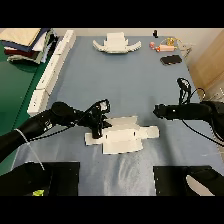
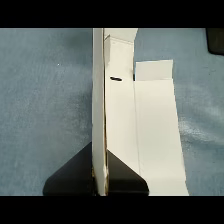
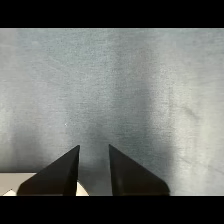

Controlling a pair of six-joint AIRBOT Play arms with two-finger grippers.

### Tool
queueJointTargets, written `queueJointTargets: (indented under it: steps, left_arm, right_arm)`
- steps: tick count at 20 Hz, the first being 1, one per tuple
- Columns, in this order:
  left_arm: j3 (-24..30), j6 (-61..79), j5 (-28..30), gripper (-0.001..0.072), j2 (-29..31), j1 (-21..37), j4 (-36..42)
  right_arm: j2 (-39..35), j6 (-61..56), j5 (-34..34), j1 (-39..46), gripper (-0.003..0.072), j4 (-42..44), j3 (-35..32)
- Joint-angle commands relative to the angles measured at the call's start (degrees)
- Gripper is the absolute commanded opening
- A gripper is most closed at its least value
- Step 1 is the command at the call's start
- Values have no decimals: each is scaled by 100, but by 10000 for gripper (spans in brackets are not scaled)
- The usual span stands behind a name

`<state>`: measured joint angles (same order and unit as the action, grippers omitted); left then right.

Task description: Fold the box.

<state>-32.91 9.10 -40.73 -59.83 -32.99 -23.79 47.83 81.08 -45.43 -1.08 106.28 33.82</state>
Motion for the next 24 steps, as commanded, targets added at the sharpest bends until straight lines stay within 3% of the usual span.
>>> queueJointTargets:
  steps: [1,24]
  left_arm:
    - [-26,109,-181,12,-184,46,48]
    - [-24,-20,-719,12,-608,46,149]
  right_arm:
    - [2,0,-4,-9,295,9,0]
    - [0,2,-186,-9,295,70,-4]
